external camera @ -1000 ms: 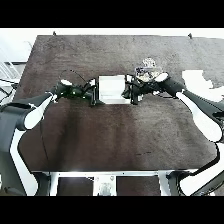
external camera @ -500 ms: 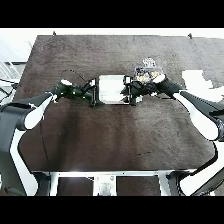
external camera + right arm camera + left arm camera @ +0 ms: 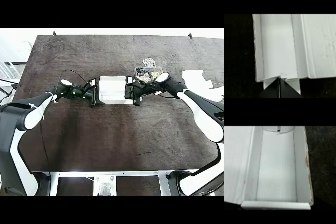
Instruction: Fold the box and place the chain.
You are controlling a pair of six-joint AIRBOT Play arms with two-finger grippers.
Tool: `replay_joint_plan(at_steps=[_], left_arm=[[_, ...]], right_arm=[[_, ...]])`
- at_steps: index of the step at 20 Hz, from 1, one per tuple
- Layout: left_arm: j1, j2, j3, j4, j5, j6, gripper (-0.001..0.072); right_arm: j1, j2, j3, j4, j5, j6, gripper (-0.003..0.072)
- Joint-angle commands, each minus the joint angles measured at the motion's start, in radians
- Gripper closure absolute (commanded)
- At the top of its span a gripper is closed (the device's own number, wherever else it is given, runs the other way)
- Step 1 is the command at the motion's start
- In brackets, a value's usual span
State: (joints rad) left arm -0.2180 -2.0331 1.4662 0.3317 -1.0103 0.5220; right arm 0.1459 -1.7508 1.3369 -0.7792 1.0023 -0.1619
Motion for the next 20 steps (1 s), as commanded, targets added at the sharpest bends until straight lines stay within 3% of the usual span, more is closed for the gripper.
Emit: replay_joint_plan(at_steps=[1, 8, 12, 20], left_arm=[[0.0, 0.001, 0.0, 0.0, 0.0, 0.002, 0.0086], [0.0, 0.001, 0.0, 0.0, 0.0, 0.002, 0.0086], [0.0, 0.001, 0.0, 0.0, -0.002, 0.002, 0.0085], [0.0, 0.001, 0.0, 0.0, -0.003, 0.002, 0.0085]], right_arm=[[-0.032, 0.077, 0.0, -0.044, 0.043, 0.084, 0.0675], [-0.154, 0.246, 0.001, -0.017, 0.065, 0.491, 0.0675], [-0.295, 0.245, -0.046, -0.018, 0.069, 0.815, 0.0675], [-0.344, 0.117, -0.117, 0.048, 0.042, 0.956, 0.0675]])
